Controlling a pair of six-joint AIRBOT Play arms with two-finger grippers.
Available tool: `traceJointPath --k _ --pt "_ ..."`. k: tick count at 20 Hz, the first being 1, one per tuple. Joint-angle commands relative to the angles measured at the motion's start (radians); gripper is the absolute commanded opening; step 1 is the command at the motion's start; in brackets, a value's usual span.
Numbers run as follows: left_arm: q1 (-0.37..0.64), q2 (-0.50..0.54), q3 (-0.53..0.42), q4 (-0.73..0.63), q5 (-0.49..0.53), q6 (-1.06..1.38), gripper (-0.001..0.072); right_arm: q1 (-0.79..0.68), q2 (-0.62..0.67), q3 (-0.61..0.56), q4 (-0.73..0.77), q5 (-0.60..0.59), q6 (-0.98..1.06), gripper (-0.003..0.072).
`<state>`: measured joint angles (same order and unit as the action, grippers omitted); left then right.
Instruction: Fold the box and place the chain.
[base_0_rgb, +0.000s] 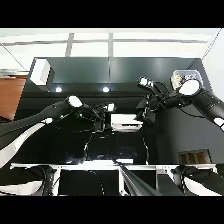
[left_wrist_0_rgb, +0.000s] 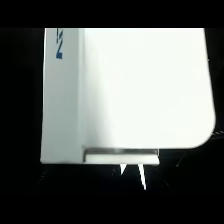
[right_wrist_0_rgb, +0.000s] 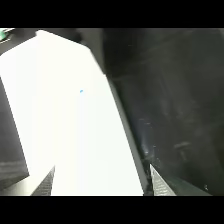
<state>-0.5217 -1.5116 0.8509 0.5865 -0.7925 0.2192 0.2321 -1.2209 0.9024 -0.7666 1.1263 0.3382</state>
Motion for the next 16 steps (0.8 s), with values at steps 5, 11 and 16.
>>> traceJointPath --k 5,11,16 --pt "0.000 -0.001 0.000 0.001 0.000 0.001 0.0332 0.001 -0.001 -0.032 0.017 0.003 -0.066 0.0589" --pt "0.000 -0.001 0.000 0.000 0.000 0.001 0.0332 0.001 -0.002 -0.032 -0.018 -0.004 -0.066 0.0481" --pt "0.000 -0.001 0.000 0.000 0.000 0.001 0.0332 0.001 -0.002 -0.032 -0.019 -0.005 -0.066 0.0327"
